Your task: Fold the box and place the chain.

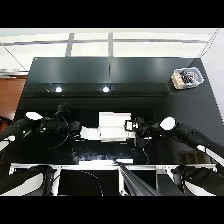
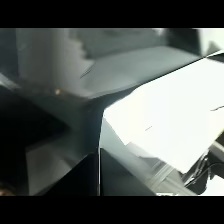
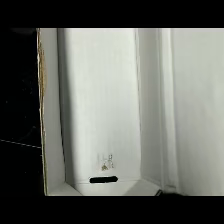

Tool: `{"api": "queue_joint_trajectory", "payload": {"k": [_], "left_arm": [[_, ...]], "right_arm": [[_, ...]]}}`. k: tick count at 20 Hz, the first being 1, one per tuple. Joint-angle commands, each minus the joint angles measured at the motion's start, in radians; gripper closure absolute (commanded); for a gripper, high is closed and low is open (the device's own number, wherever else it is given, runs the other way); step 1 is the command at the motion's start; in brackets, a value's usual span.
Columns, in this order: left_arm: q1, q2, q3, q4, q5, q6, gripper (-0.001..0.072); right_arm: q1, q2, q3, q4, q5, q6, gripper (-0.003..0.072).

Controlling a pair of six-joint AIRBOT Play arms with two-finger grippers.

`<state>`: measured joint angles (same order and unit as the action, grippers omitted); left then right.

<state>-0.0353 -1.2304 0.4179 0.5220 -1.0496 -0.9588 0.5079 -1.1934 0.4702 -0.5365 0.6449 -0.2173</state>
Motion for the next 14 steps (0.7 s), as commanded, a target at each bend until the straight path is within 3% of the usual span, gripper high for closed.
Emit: {"api": "queue_joint_trajectory", "payload": {"k": [1, 6, 11, 14], "left_arm": [[-0.029, 0.0, 0.002, -0.071, -0.006, 0.05, 0.0688], [-0.08, 0.021, 0.002, -0.069, -0.007, 0.064, 0.0688], [0.024, 0.05, 0.002, -0.003, -0.009, 0.045, 0.0688], [0.084, 0.051, 0.002, 0.146, 0.01, -0.051, 0.069]], "right_arm": [[0.001, -0.001, 0.0, 0.0, 0.005, 0.0, 0.021], [0.001, -0.001, 0.0, 0.0, 0.005, 0.0, 0.021], [0.001, -0.001, 0.0, 0.0, 0.005, 0.0, 0.021], [0.001, -0.001, 0.0, 0.0, 0.004, 0.0, 0.021]]}}
